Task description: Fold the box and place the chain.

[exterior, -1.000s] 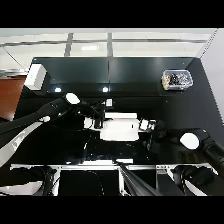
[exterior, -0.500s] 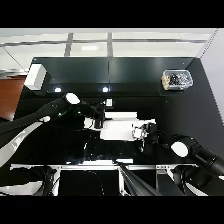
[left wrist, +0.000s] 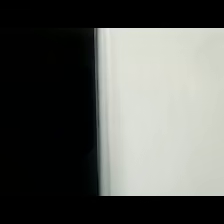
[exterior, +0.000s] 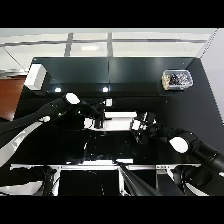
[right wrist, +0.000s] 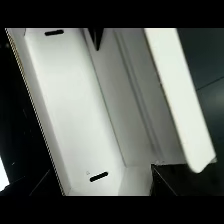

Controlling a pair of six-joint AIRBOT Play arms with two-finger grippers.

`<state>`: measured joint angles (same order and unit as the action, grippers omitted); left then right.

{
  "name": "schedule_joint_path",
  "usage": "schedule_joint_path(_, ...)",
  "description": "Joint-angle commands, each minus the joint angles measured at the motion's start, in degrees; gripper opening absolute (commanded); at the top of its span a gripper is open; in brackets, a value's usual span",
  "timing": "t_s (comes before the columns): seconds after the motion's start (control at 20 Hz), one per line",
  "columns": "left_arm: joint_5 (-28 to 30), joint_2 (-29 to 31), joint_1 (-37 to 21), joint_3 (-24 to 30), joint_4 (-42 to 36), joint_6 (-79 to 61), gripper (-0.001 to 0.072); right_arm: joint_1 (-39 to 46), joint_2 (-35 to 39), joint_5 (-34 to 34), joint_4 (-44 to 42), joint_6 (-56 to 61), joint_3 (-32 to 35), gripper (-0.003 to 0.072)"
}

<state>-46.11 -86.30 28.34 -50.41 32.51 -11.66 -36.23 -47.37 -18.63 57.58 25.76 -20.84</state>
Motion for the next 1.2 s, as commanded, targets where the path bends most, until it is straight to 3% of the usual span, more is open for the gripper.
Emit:
schedule_joint_path(0.0, -0.26, -0.04, 0.04, 0.04, 0.0, 0.11, 0.0026, 1.31, -0.04, -1.73, 0.02, -2.01, -2.69, 0.0697)
schedule_joint_path(0.3, -0.24, -0.04, 0.04, 0.04, 0.0, 0.11, 0.0026, 9.97, -0.04, -13.9, -5.88, -10.38, -3.52, 0.0696)
schedule_joint_path(0.45, -0.24, -0.04, 0.04, 0.04, 0.0, 0.09, 0.0026, 10.54, -0.07, -21.44, 1.66, -10.29, -3.5, 0.0696)
schedule_joint_path(0.6, -0.24, -0.04, 0.04, 0.04, 0.0, 0.11, 0.0026, 10.38, -1.46, -27.02, 2.08, -10.36, -3.48, 0.0696)
schedule_joint_path(1.15, -0.24, -0.04, 0.04, 0.04, 0.0, 0.09, 0.0026, 9.57, -6.12, -21.24, -4.5, -11.47, -3.48, 0.0716)
